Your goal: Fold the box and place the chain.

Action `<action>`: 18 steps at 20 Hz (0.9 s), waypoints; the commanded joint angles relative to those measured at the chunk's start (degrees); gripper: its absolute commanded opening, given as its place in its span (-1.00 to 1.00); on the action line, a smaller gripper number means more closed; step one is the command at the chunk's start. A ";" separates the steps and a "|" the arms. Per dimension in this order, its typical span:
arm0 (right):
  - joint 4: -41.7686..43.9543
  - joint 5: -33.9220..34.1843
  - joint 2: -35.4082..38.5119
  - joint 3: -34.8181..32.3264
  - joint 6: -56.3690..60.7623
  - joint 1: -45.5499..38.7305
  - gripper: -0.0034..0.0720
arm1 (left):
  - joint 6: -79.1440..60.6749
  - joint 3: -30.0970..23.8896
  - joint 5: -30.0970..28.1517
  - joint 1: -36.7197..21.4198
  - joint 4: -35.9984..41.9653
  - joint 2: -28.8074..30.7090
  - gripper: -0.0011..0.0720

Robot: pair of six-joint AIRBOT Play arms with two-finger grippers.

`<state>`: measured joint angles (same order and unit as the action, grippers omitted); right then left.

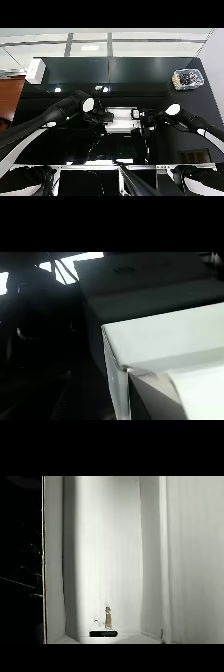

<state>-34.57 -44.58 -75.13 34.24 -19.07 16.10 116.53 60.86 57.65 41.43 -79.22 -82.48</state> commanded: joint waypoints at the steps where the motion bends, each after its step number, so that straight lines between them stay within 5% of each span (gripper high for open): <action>1: 0.04 0.04 -0.02 -0.02 0.02 0.00 -0.58 | 0.96 1.55 -0.87 1.38 -0.22 -0.39 0.19; 18: 0.04 0.04 -0.02 -0.02 0.00 0.00 -0.58 | 15.72 8.02 5.88 6.12 -8.57 -8.07 0.14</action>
<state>-34.52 -44.53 -75.13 34.24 -19.07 16.10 129.67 68.60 63.29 47.35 -87.05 -90.24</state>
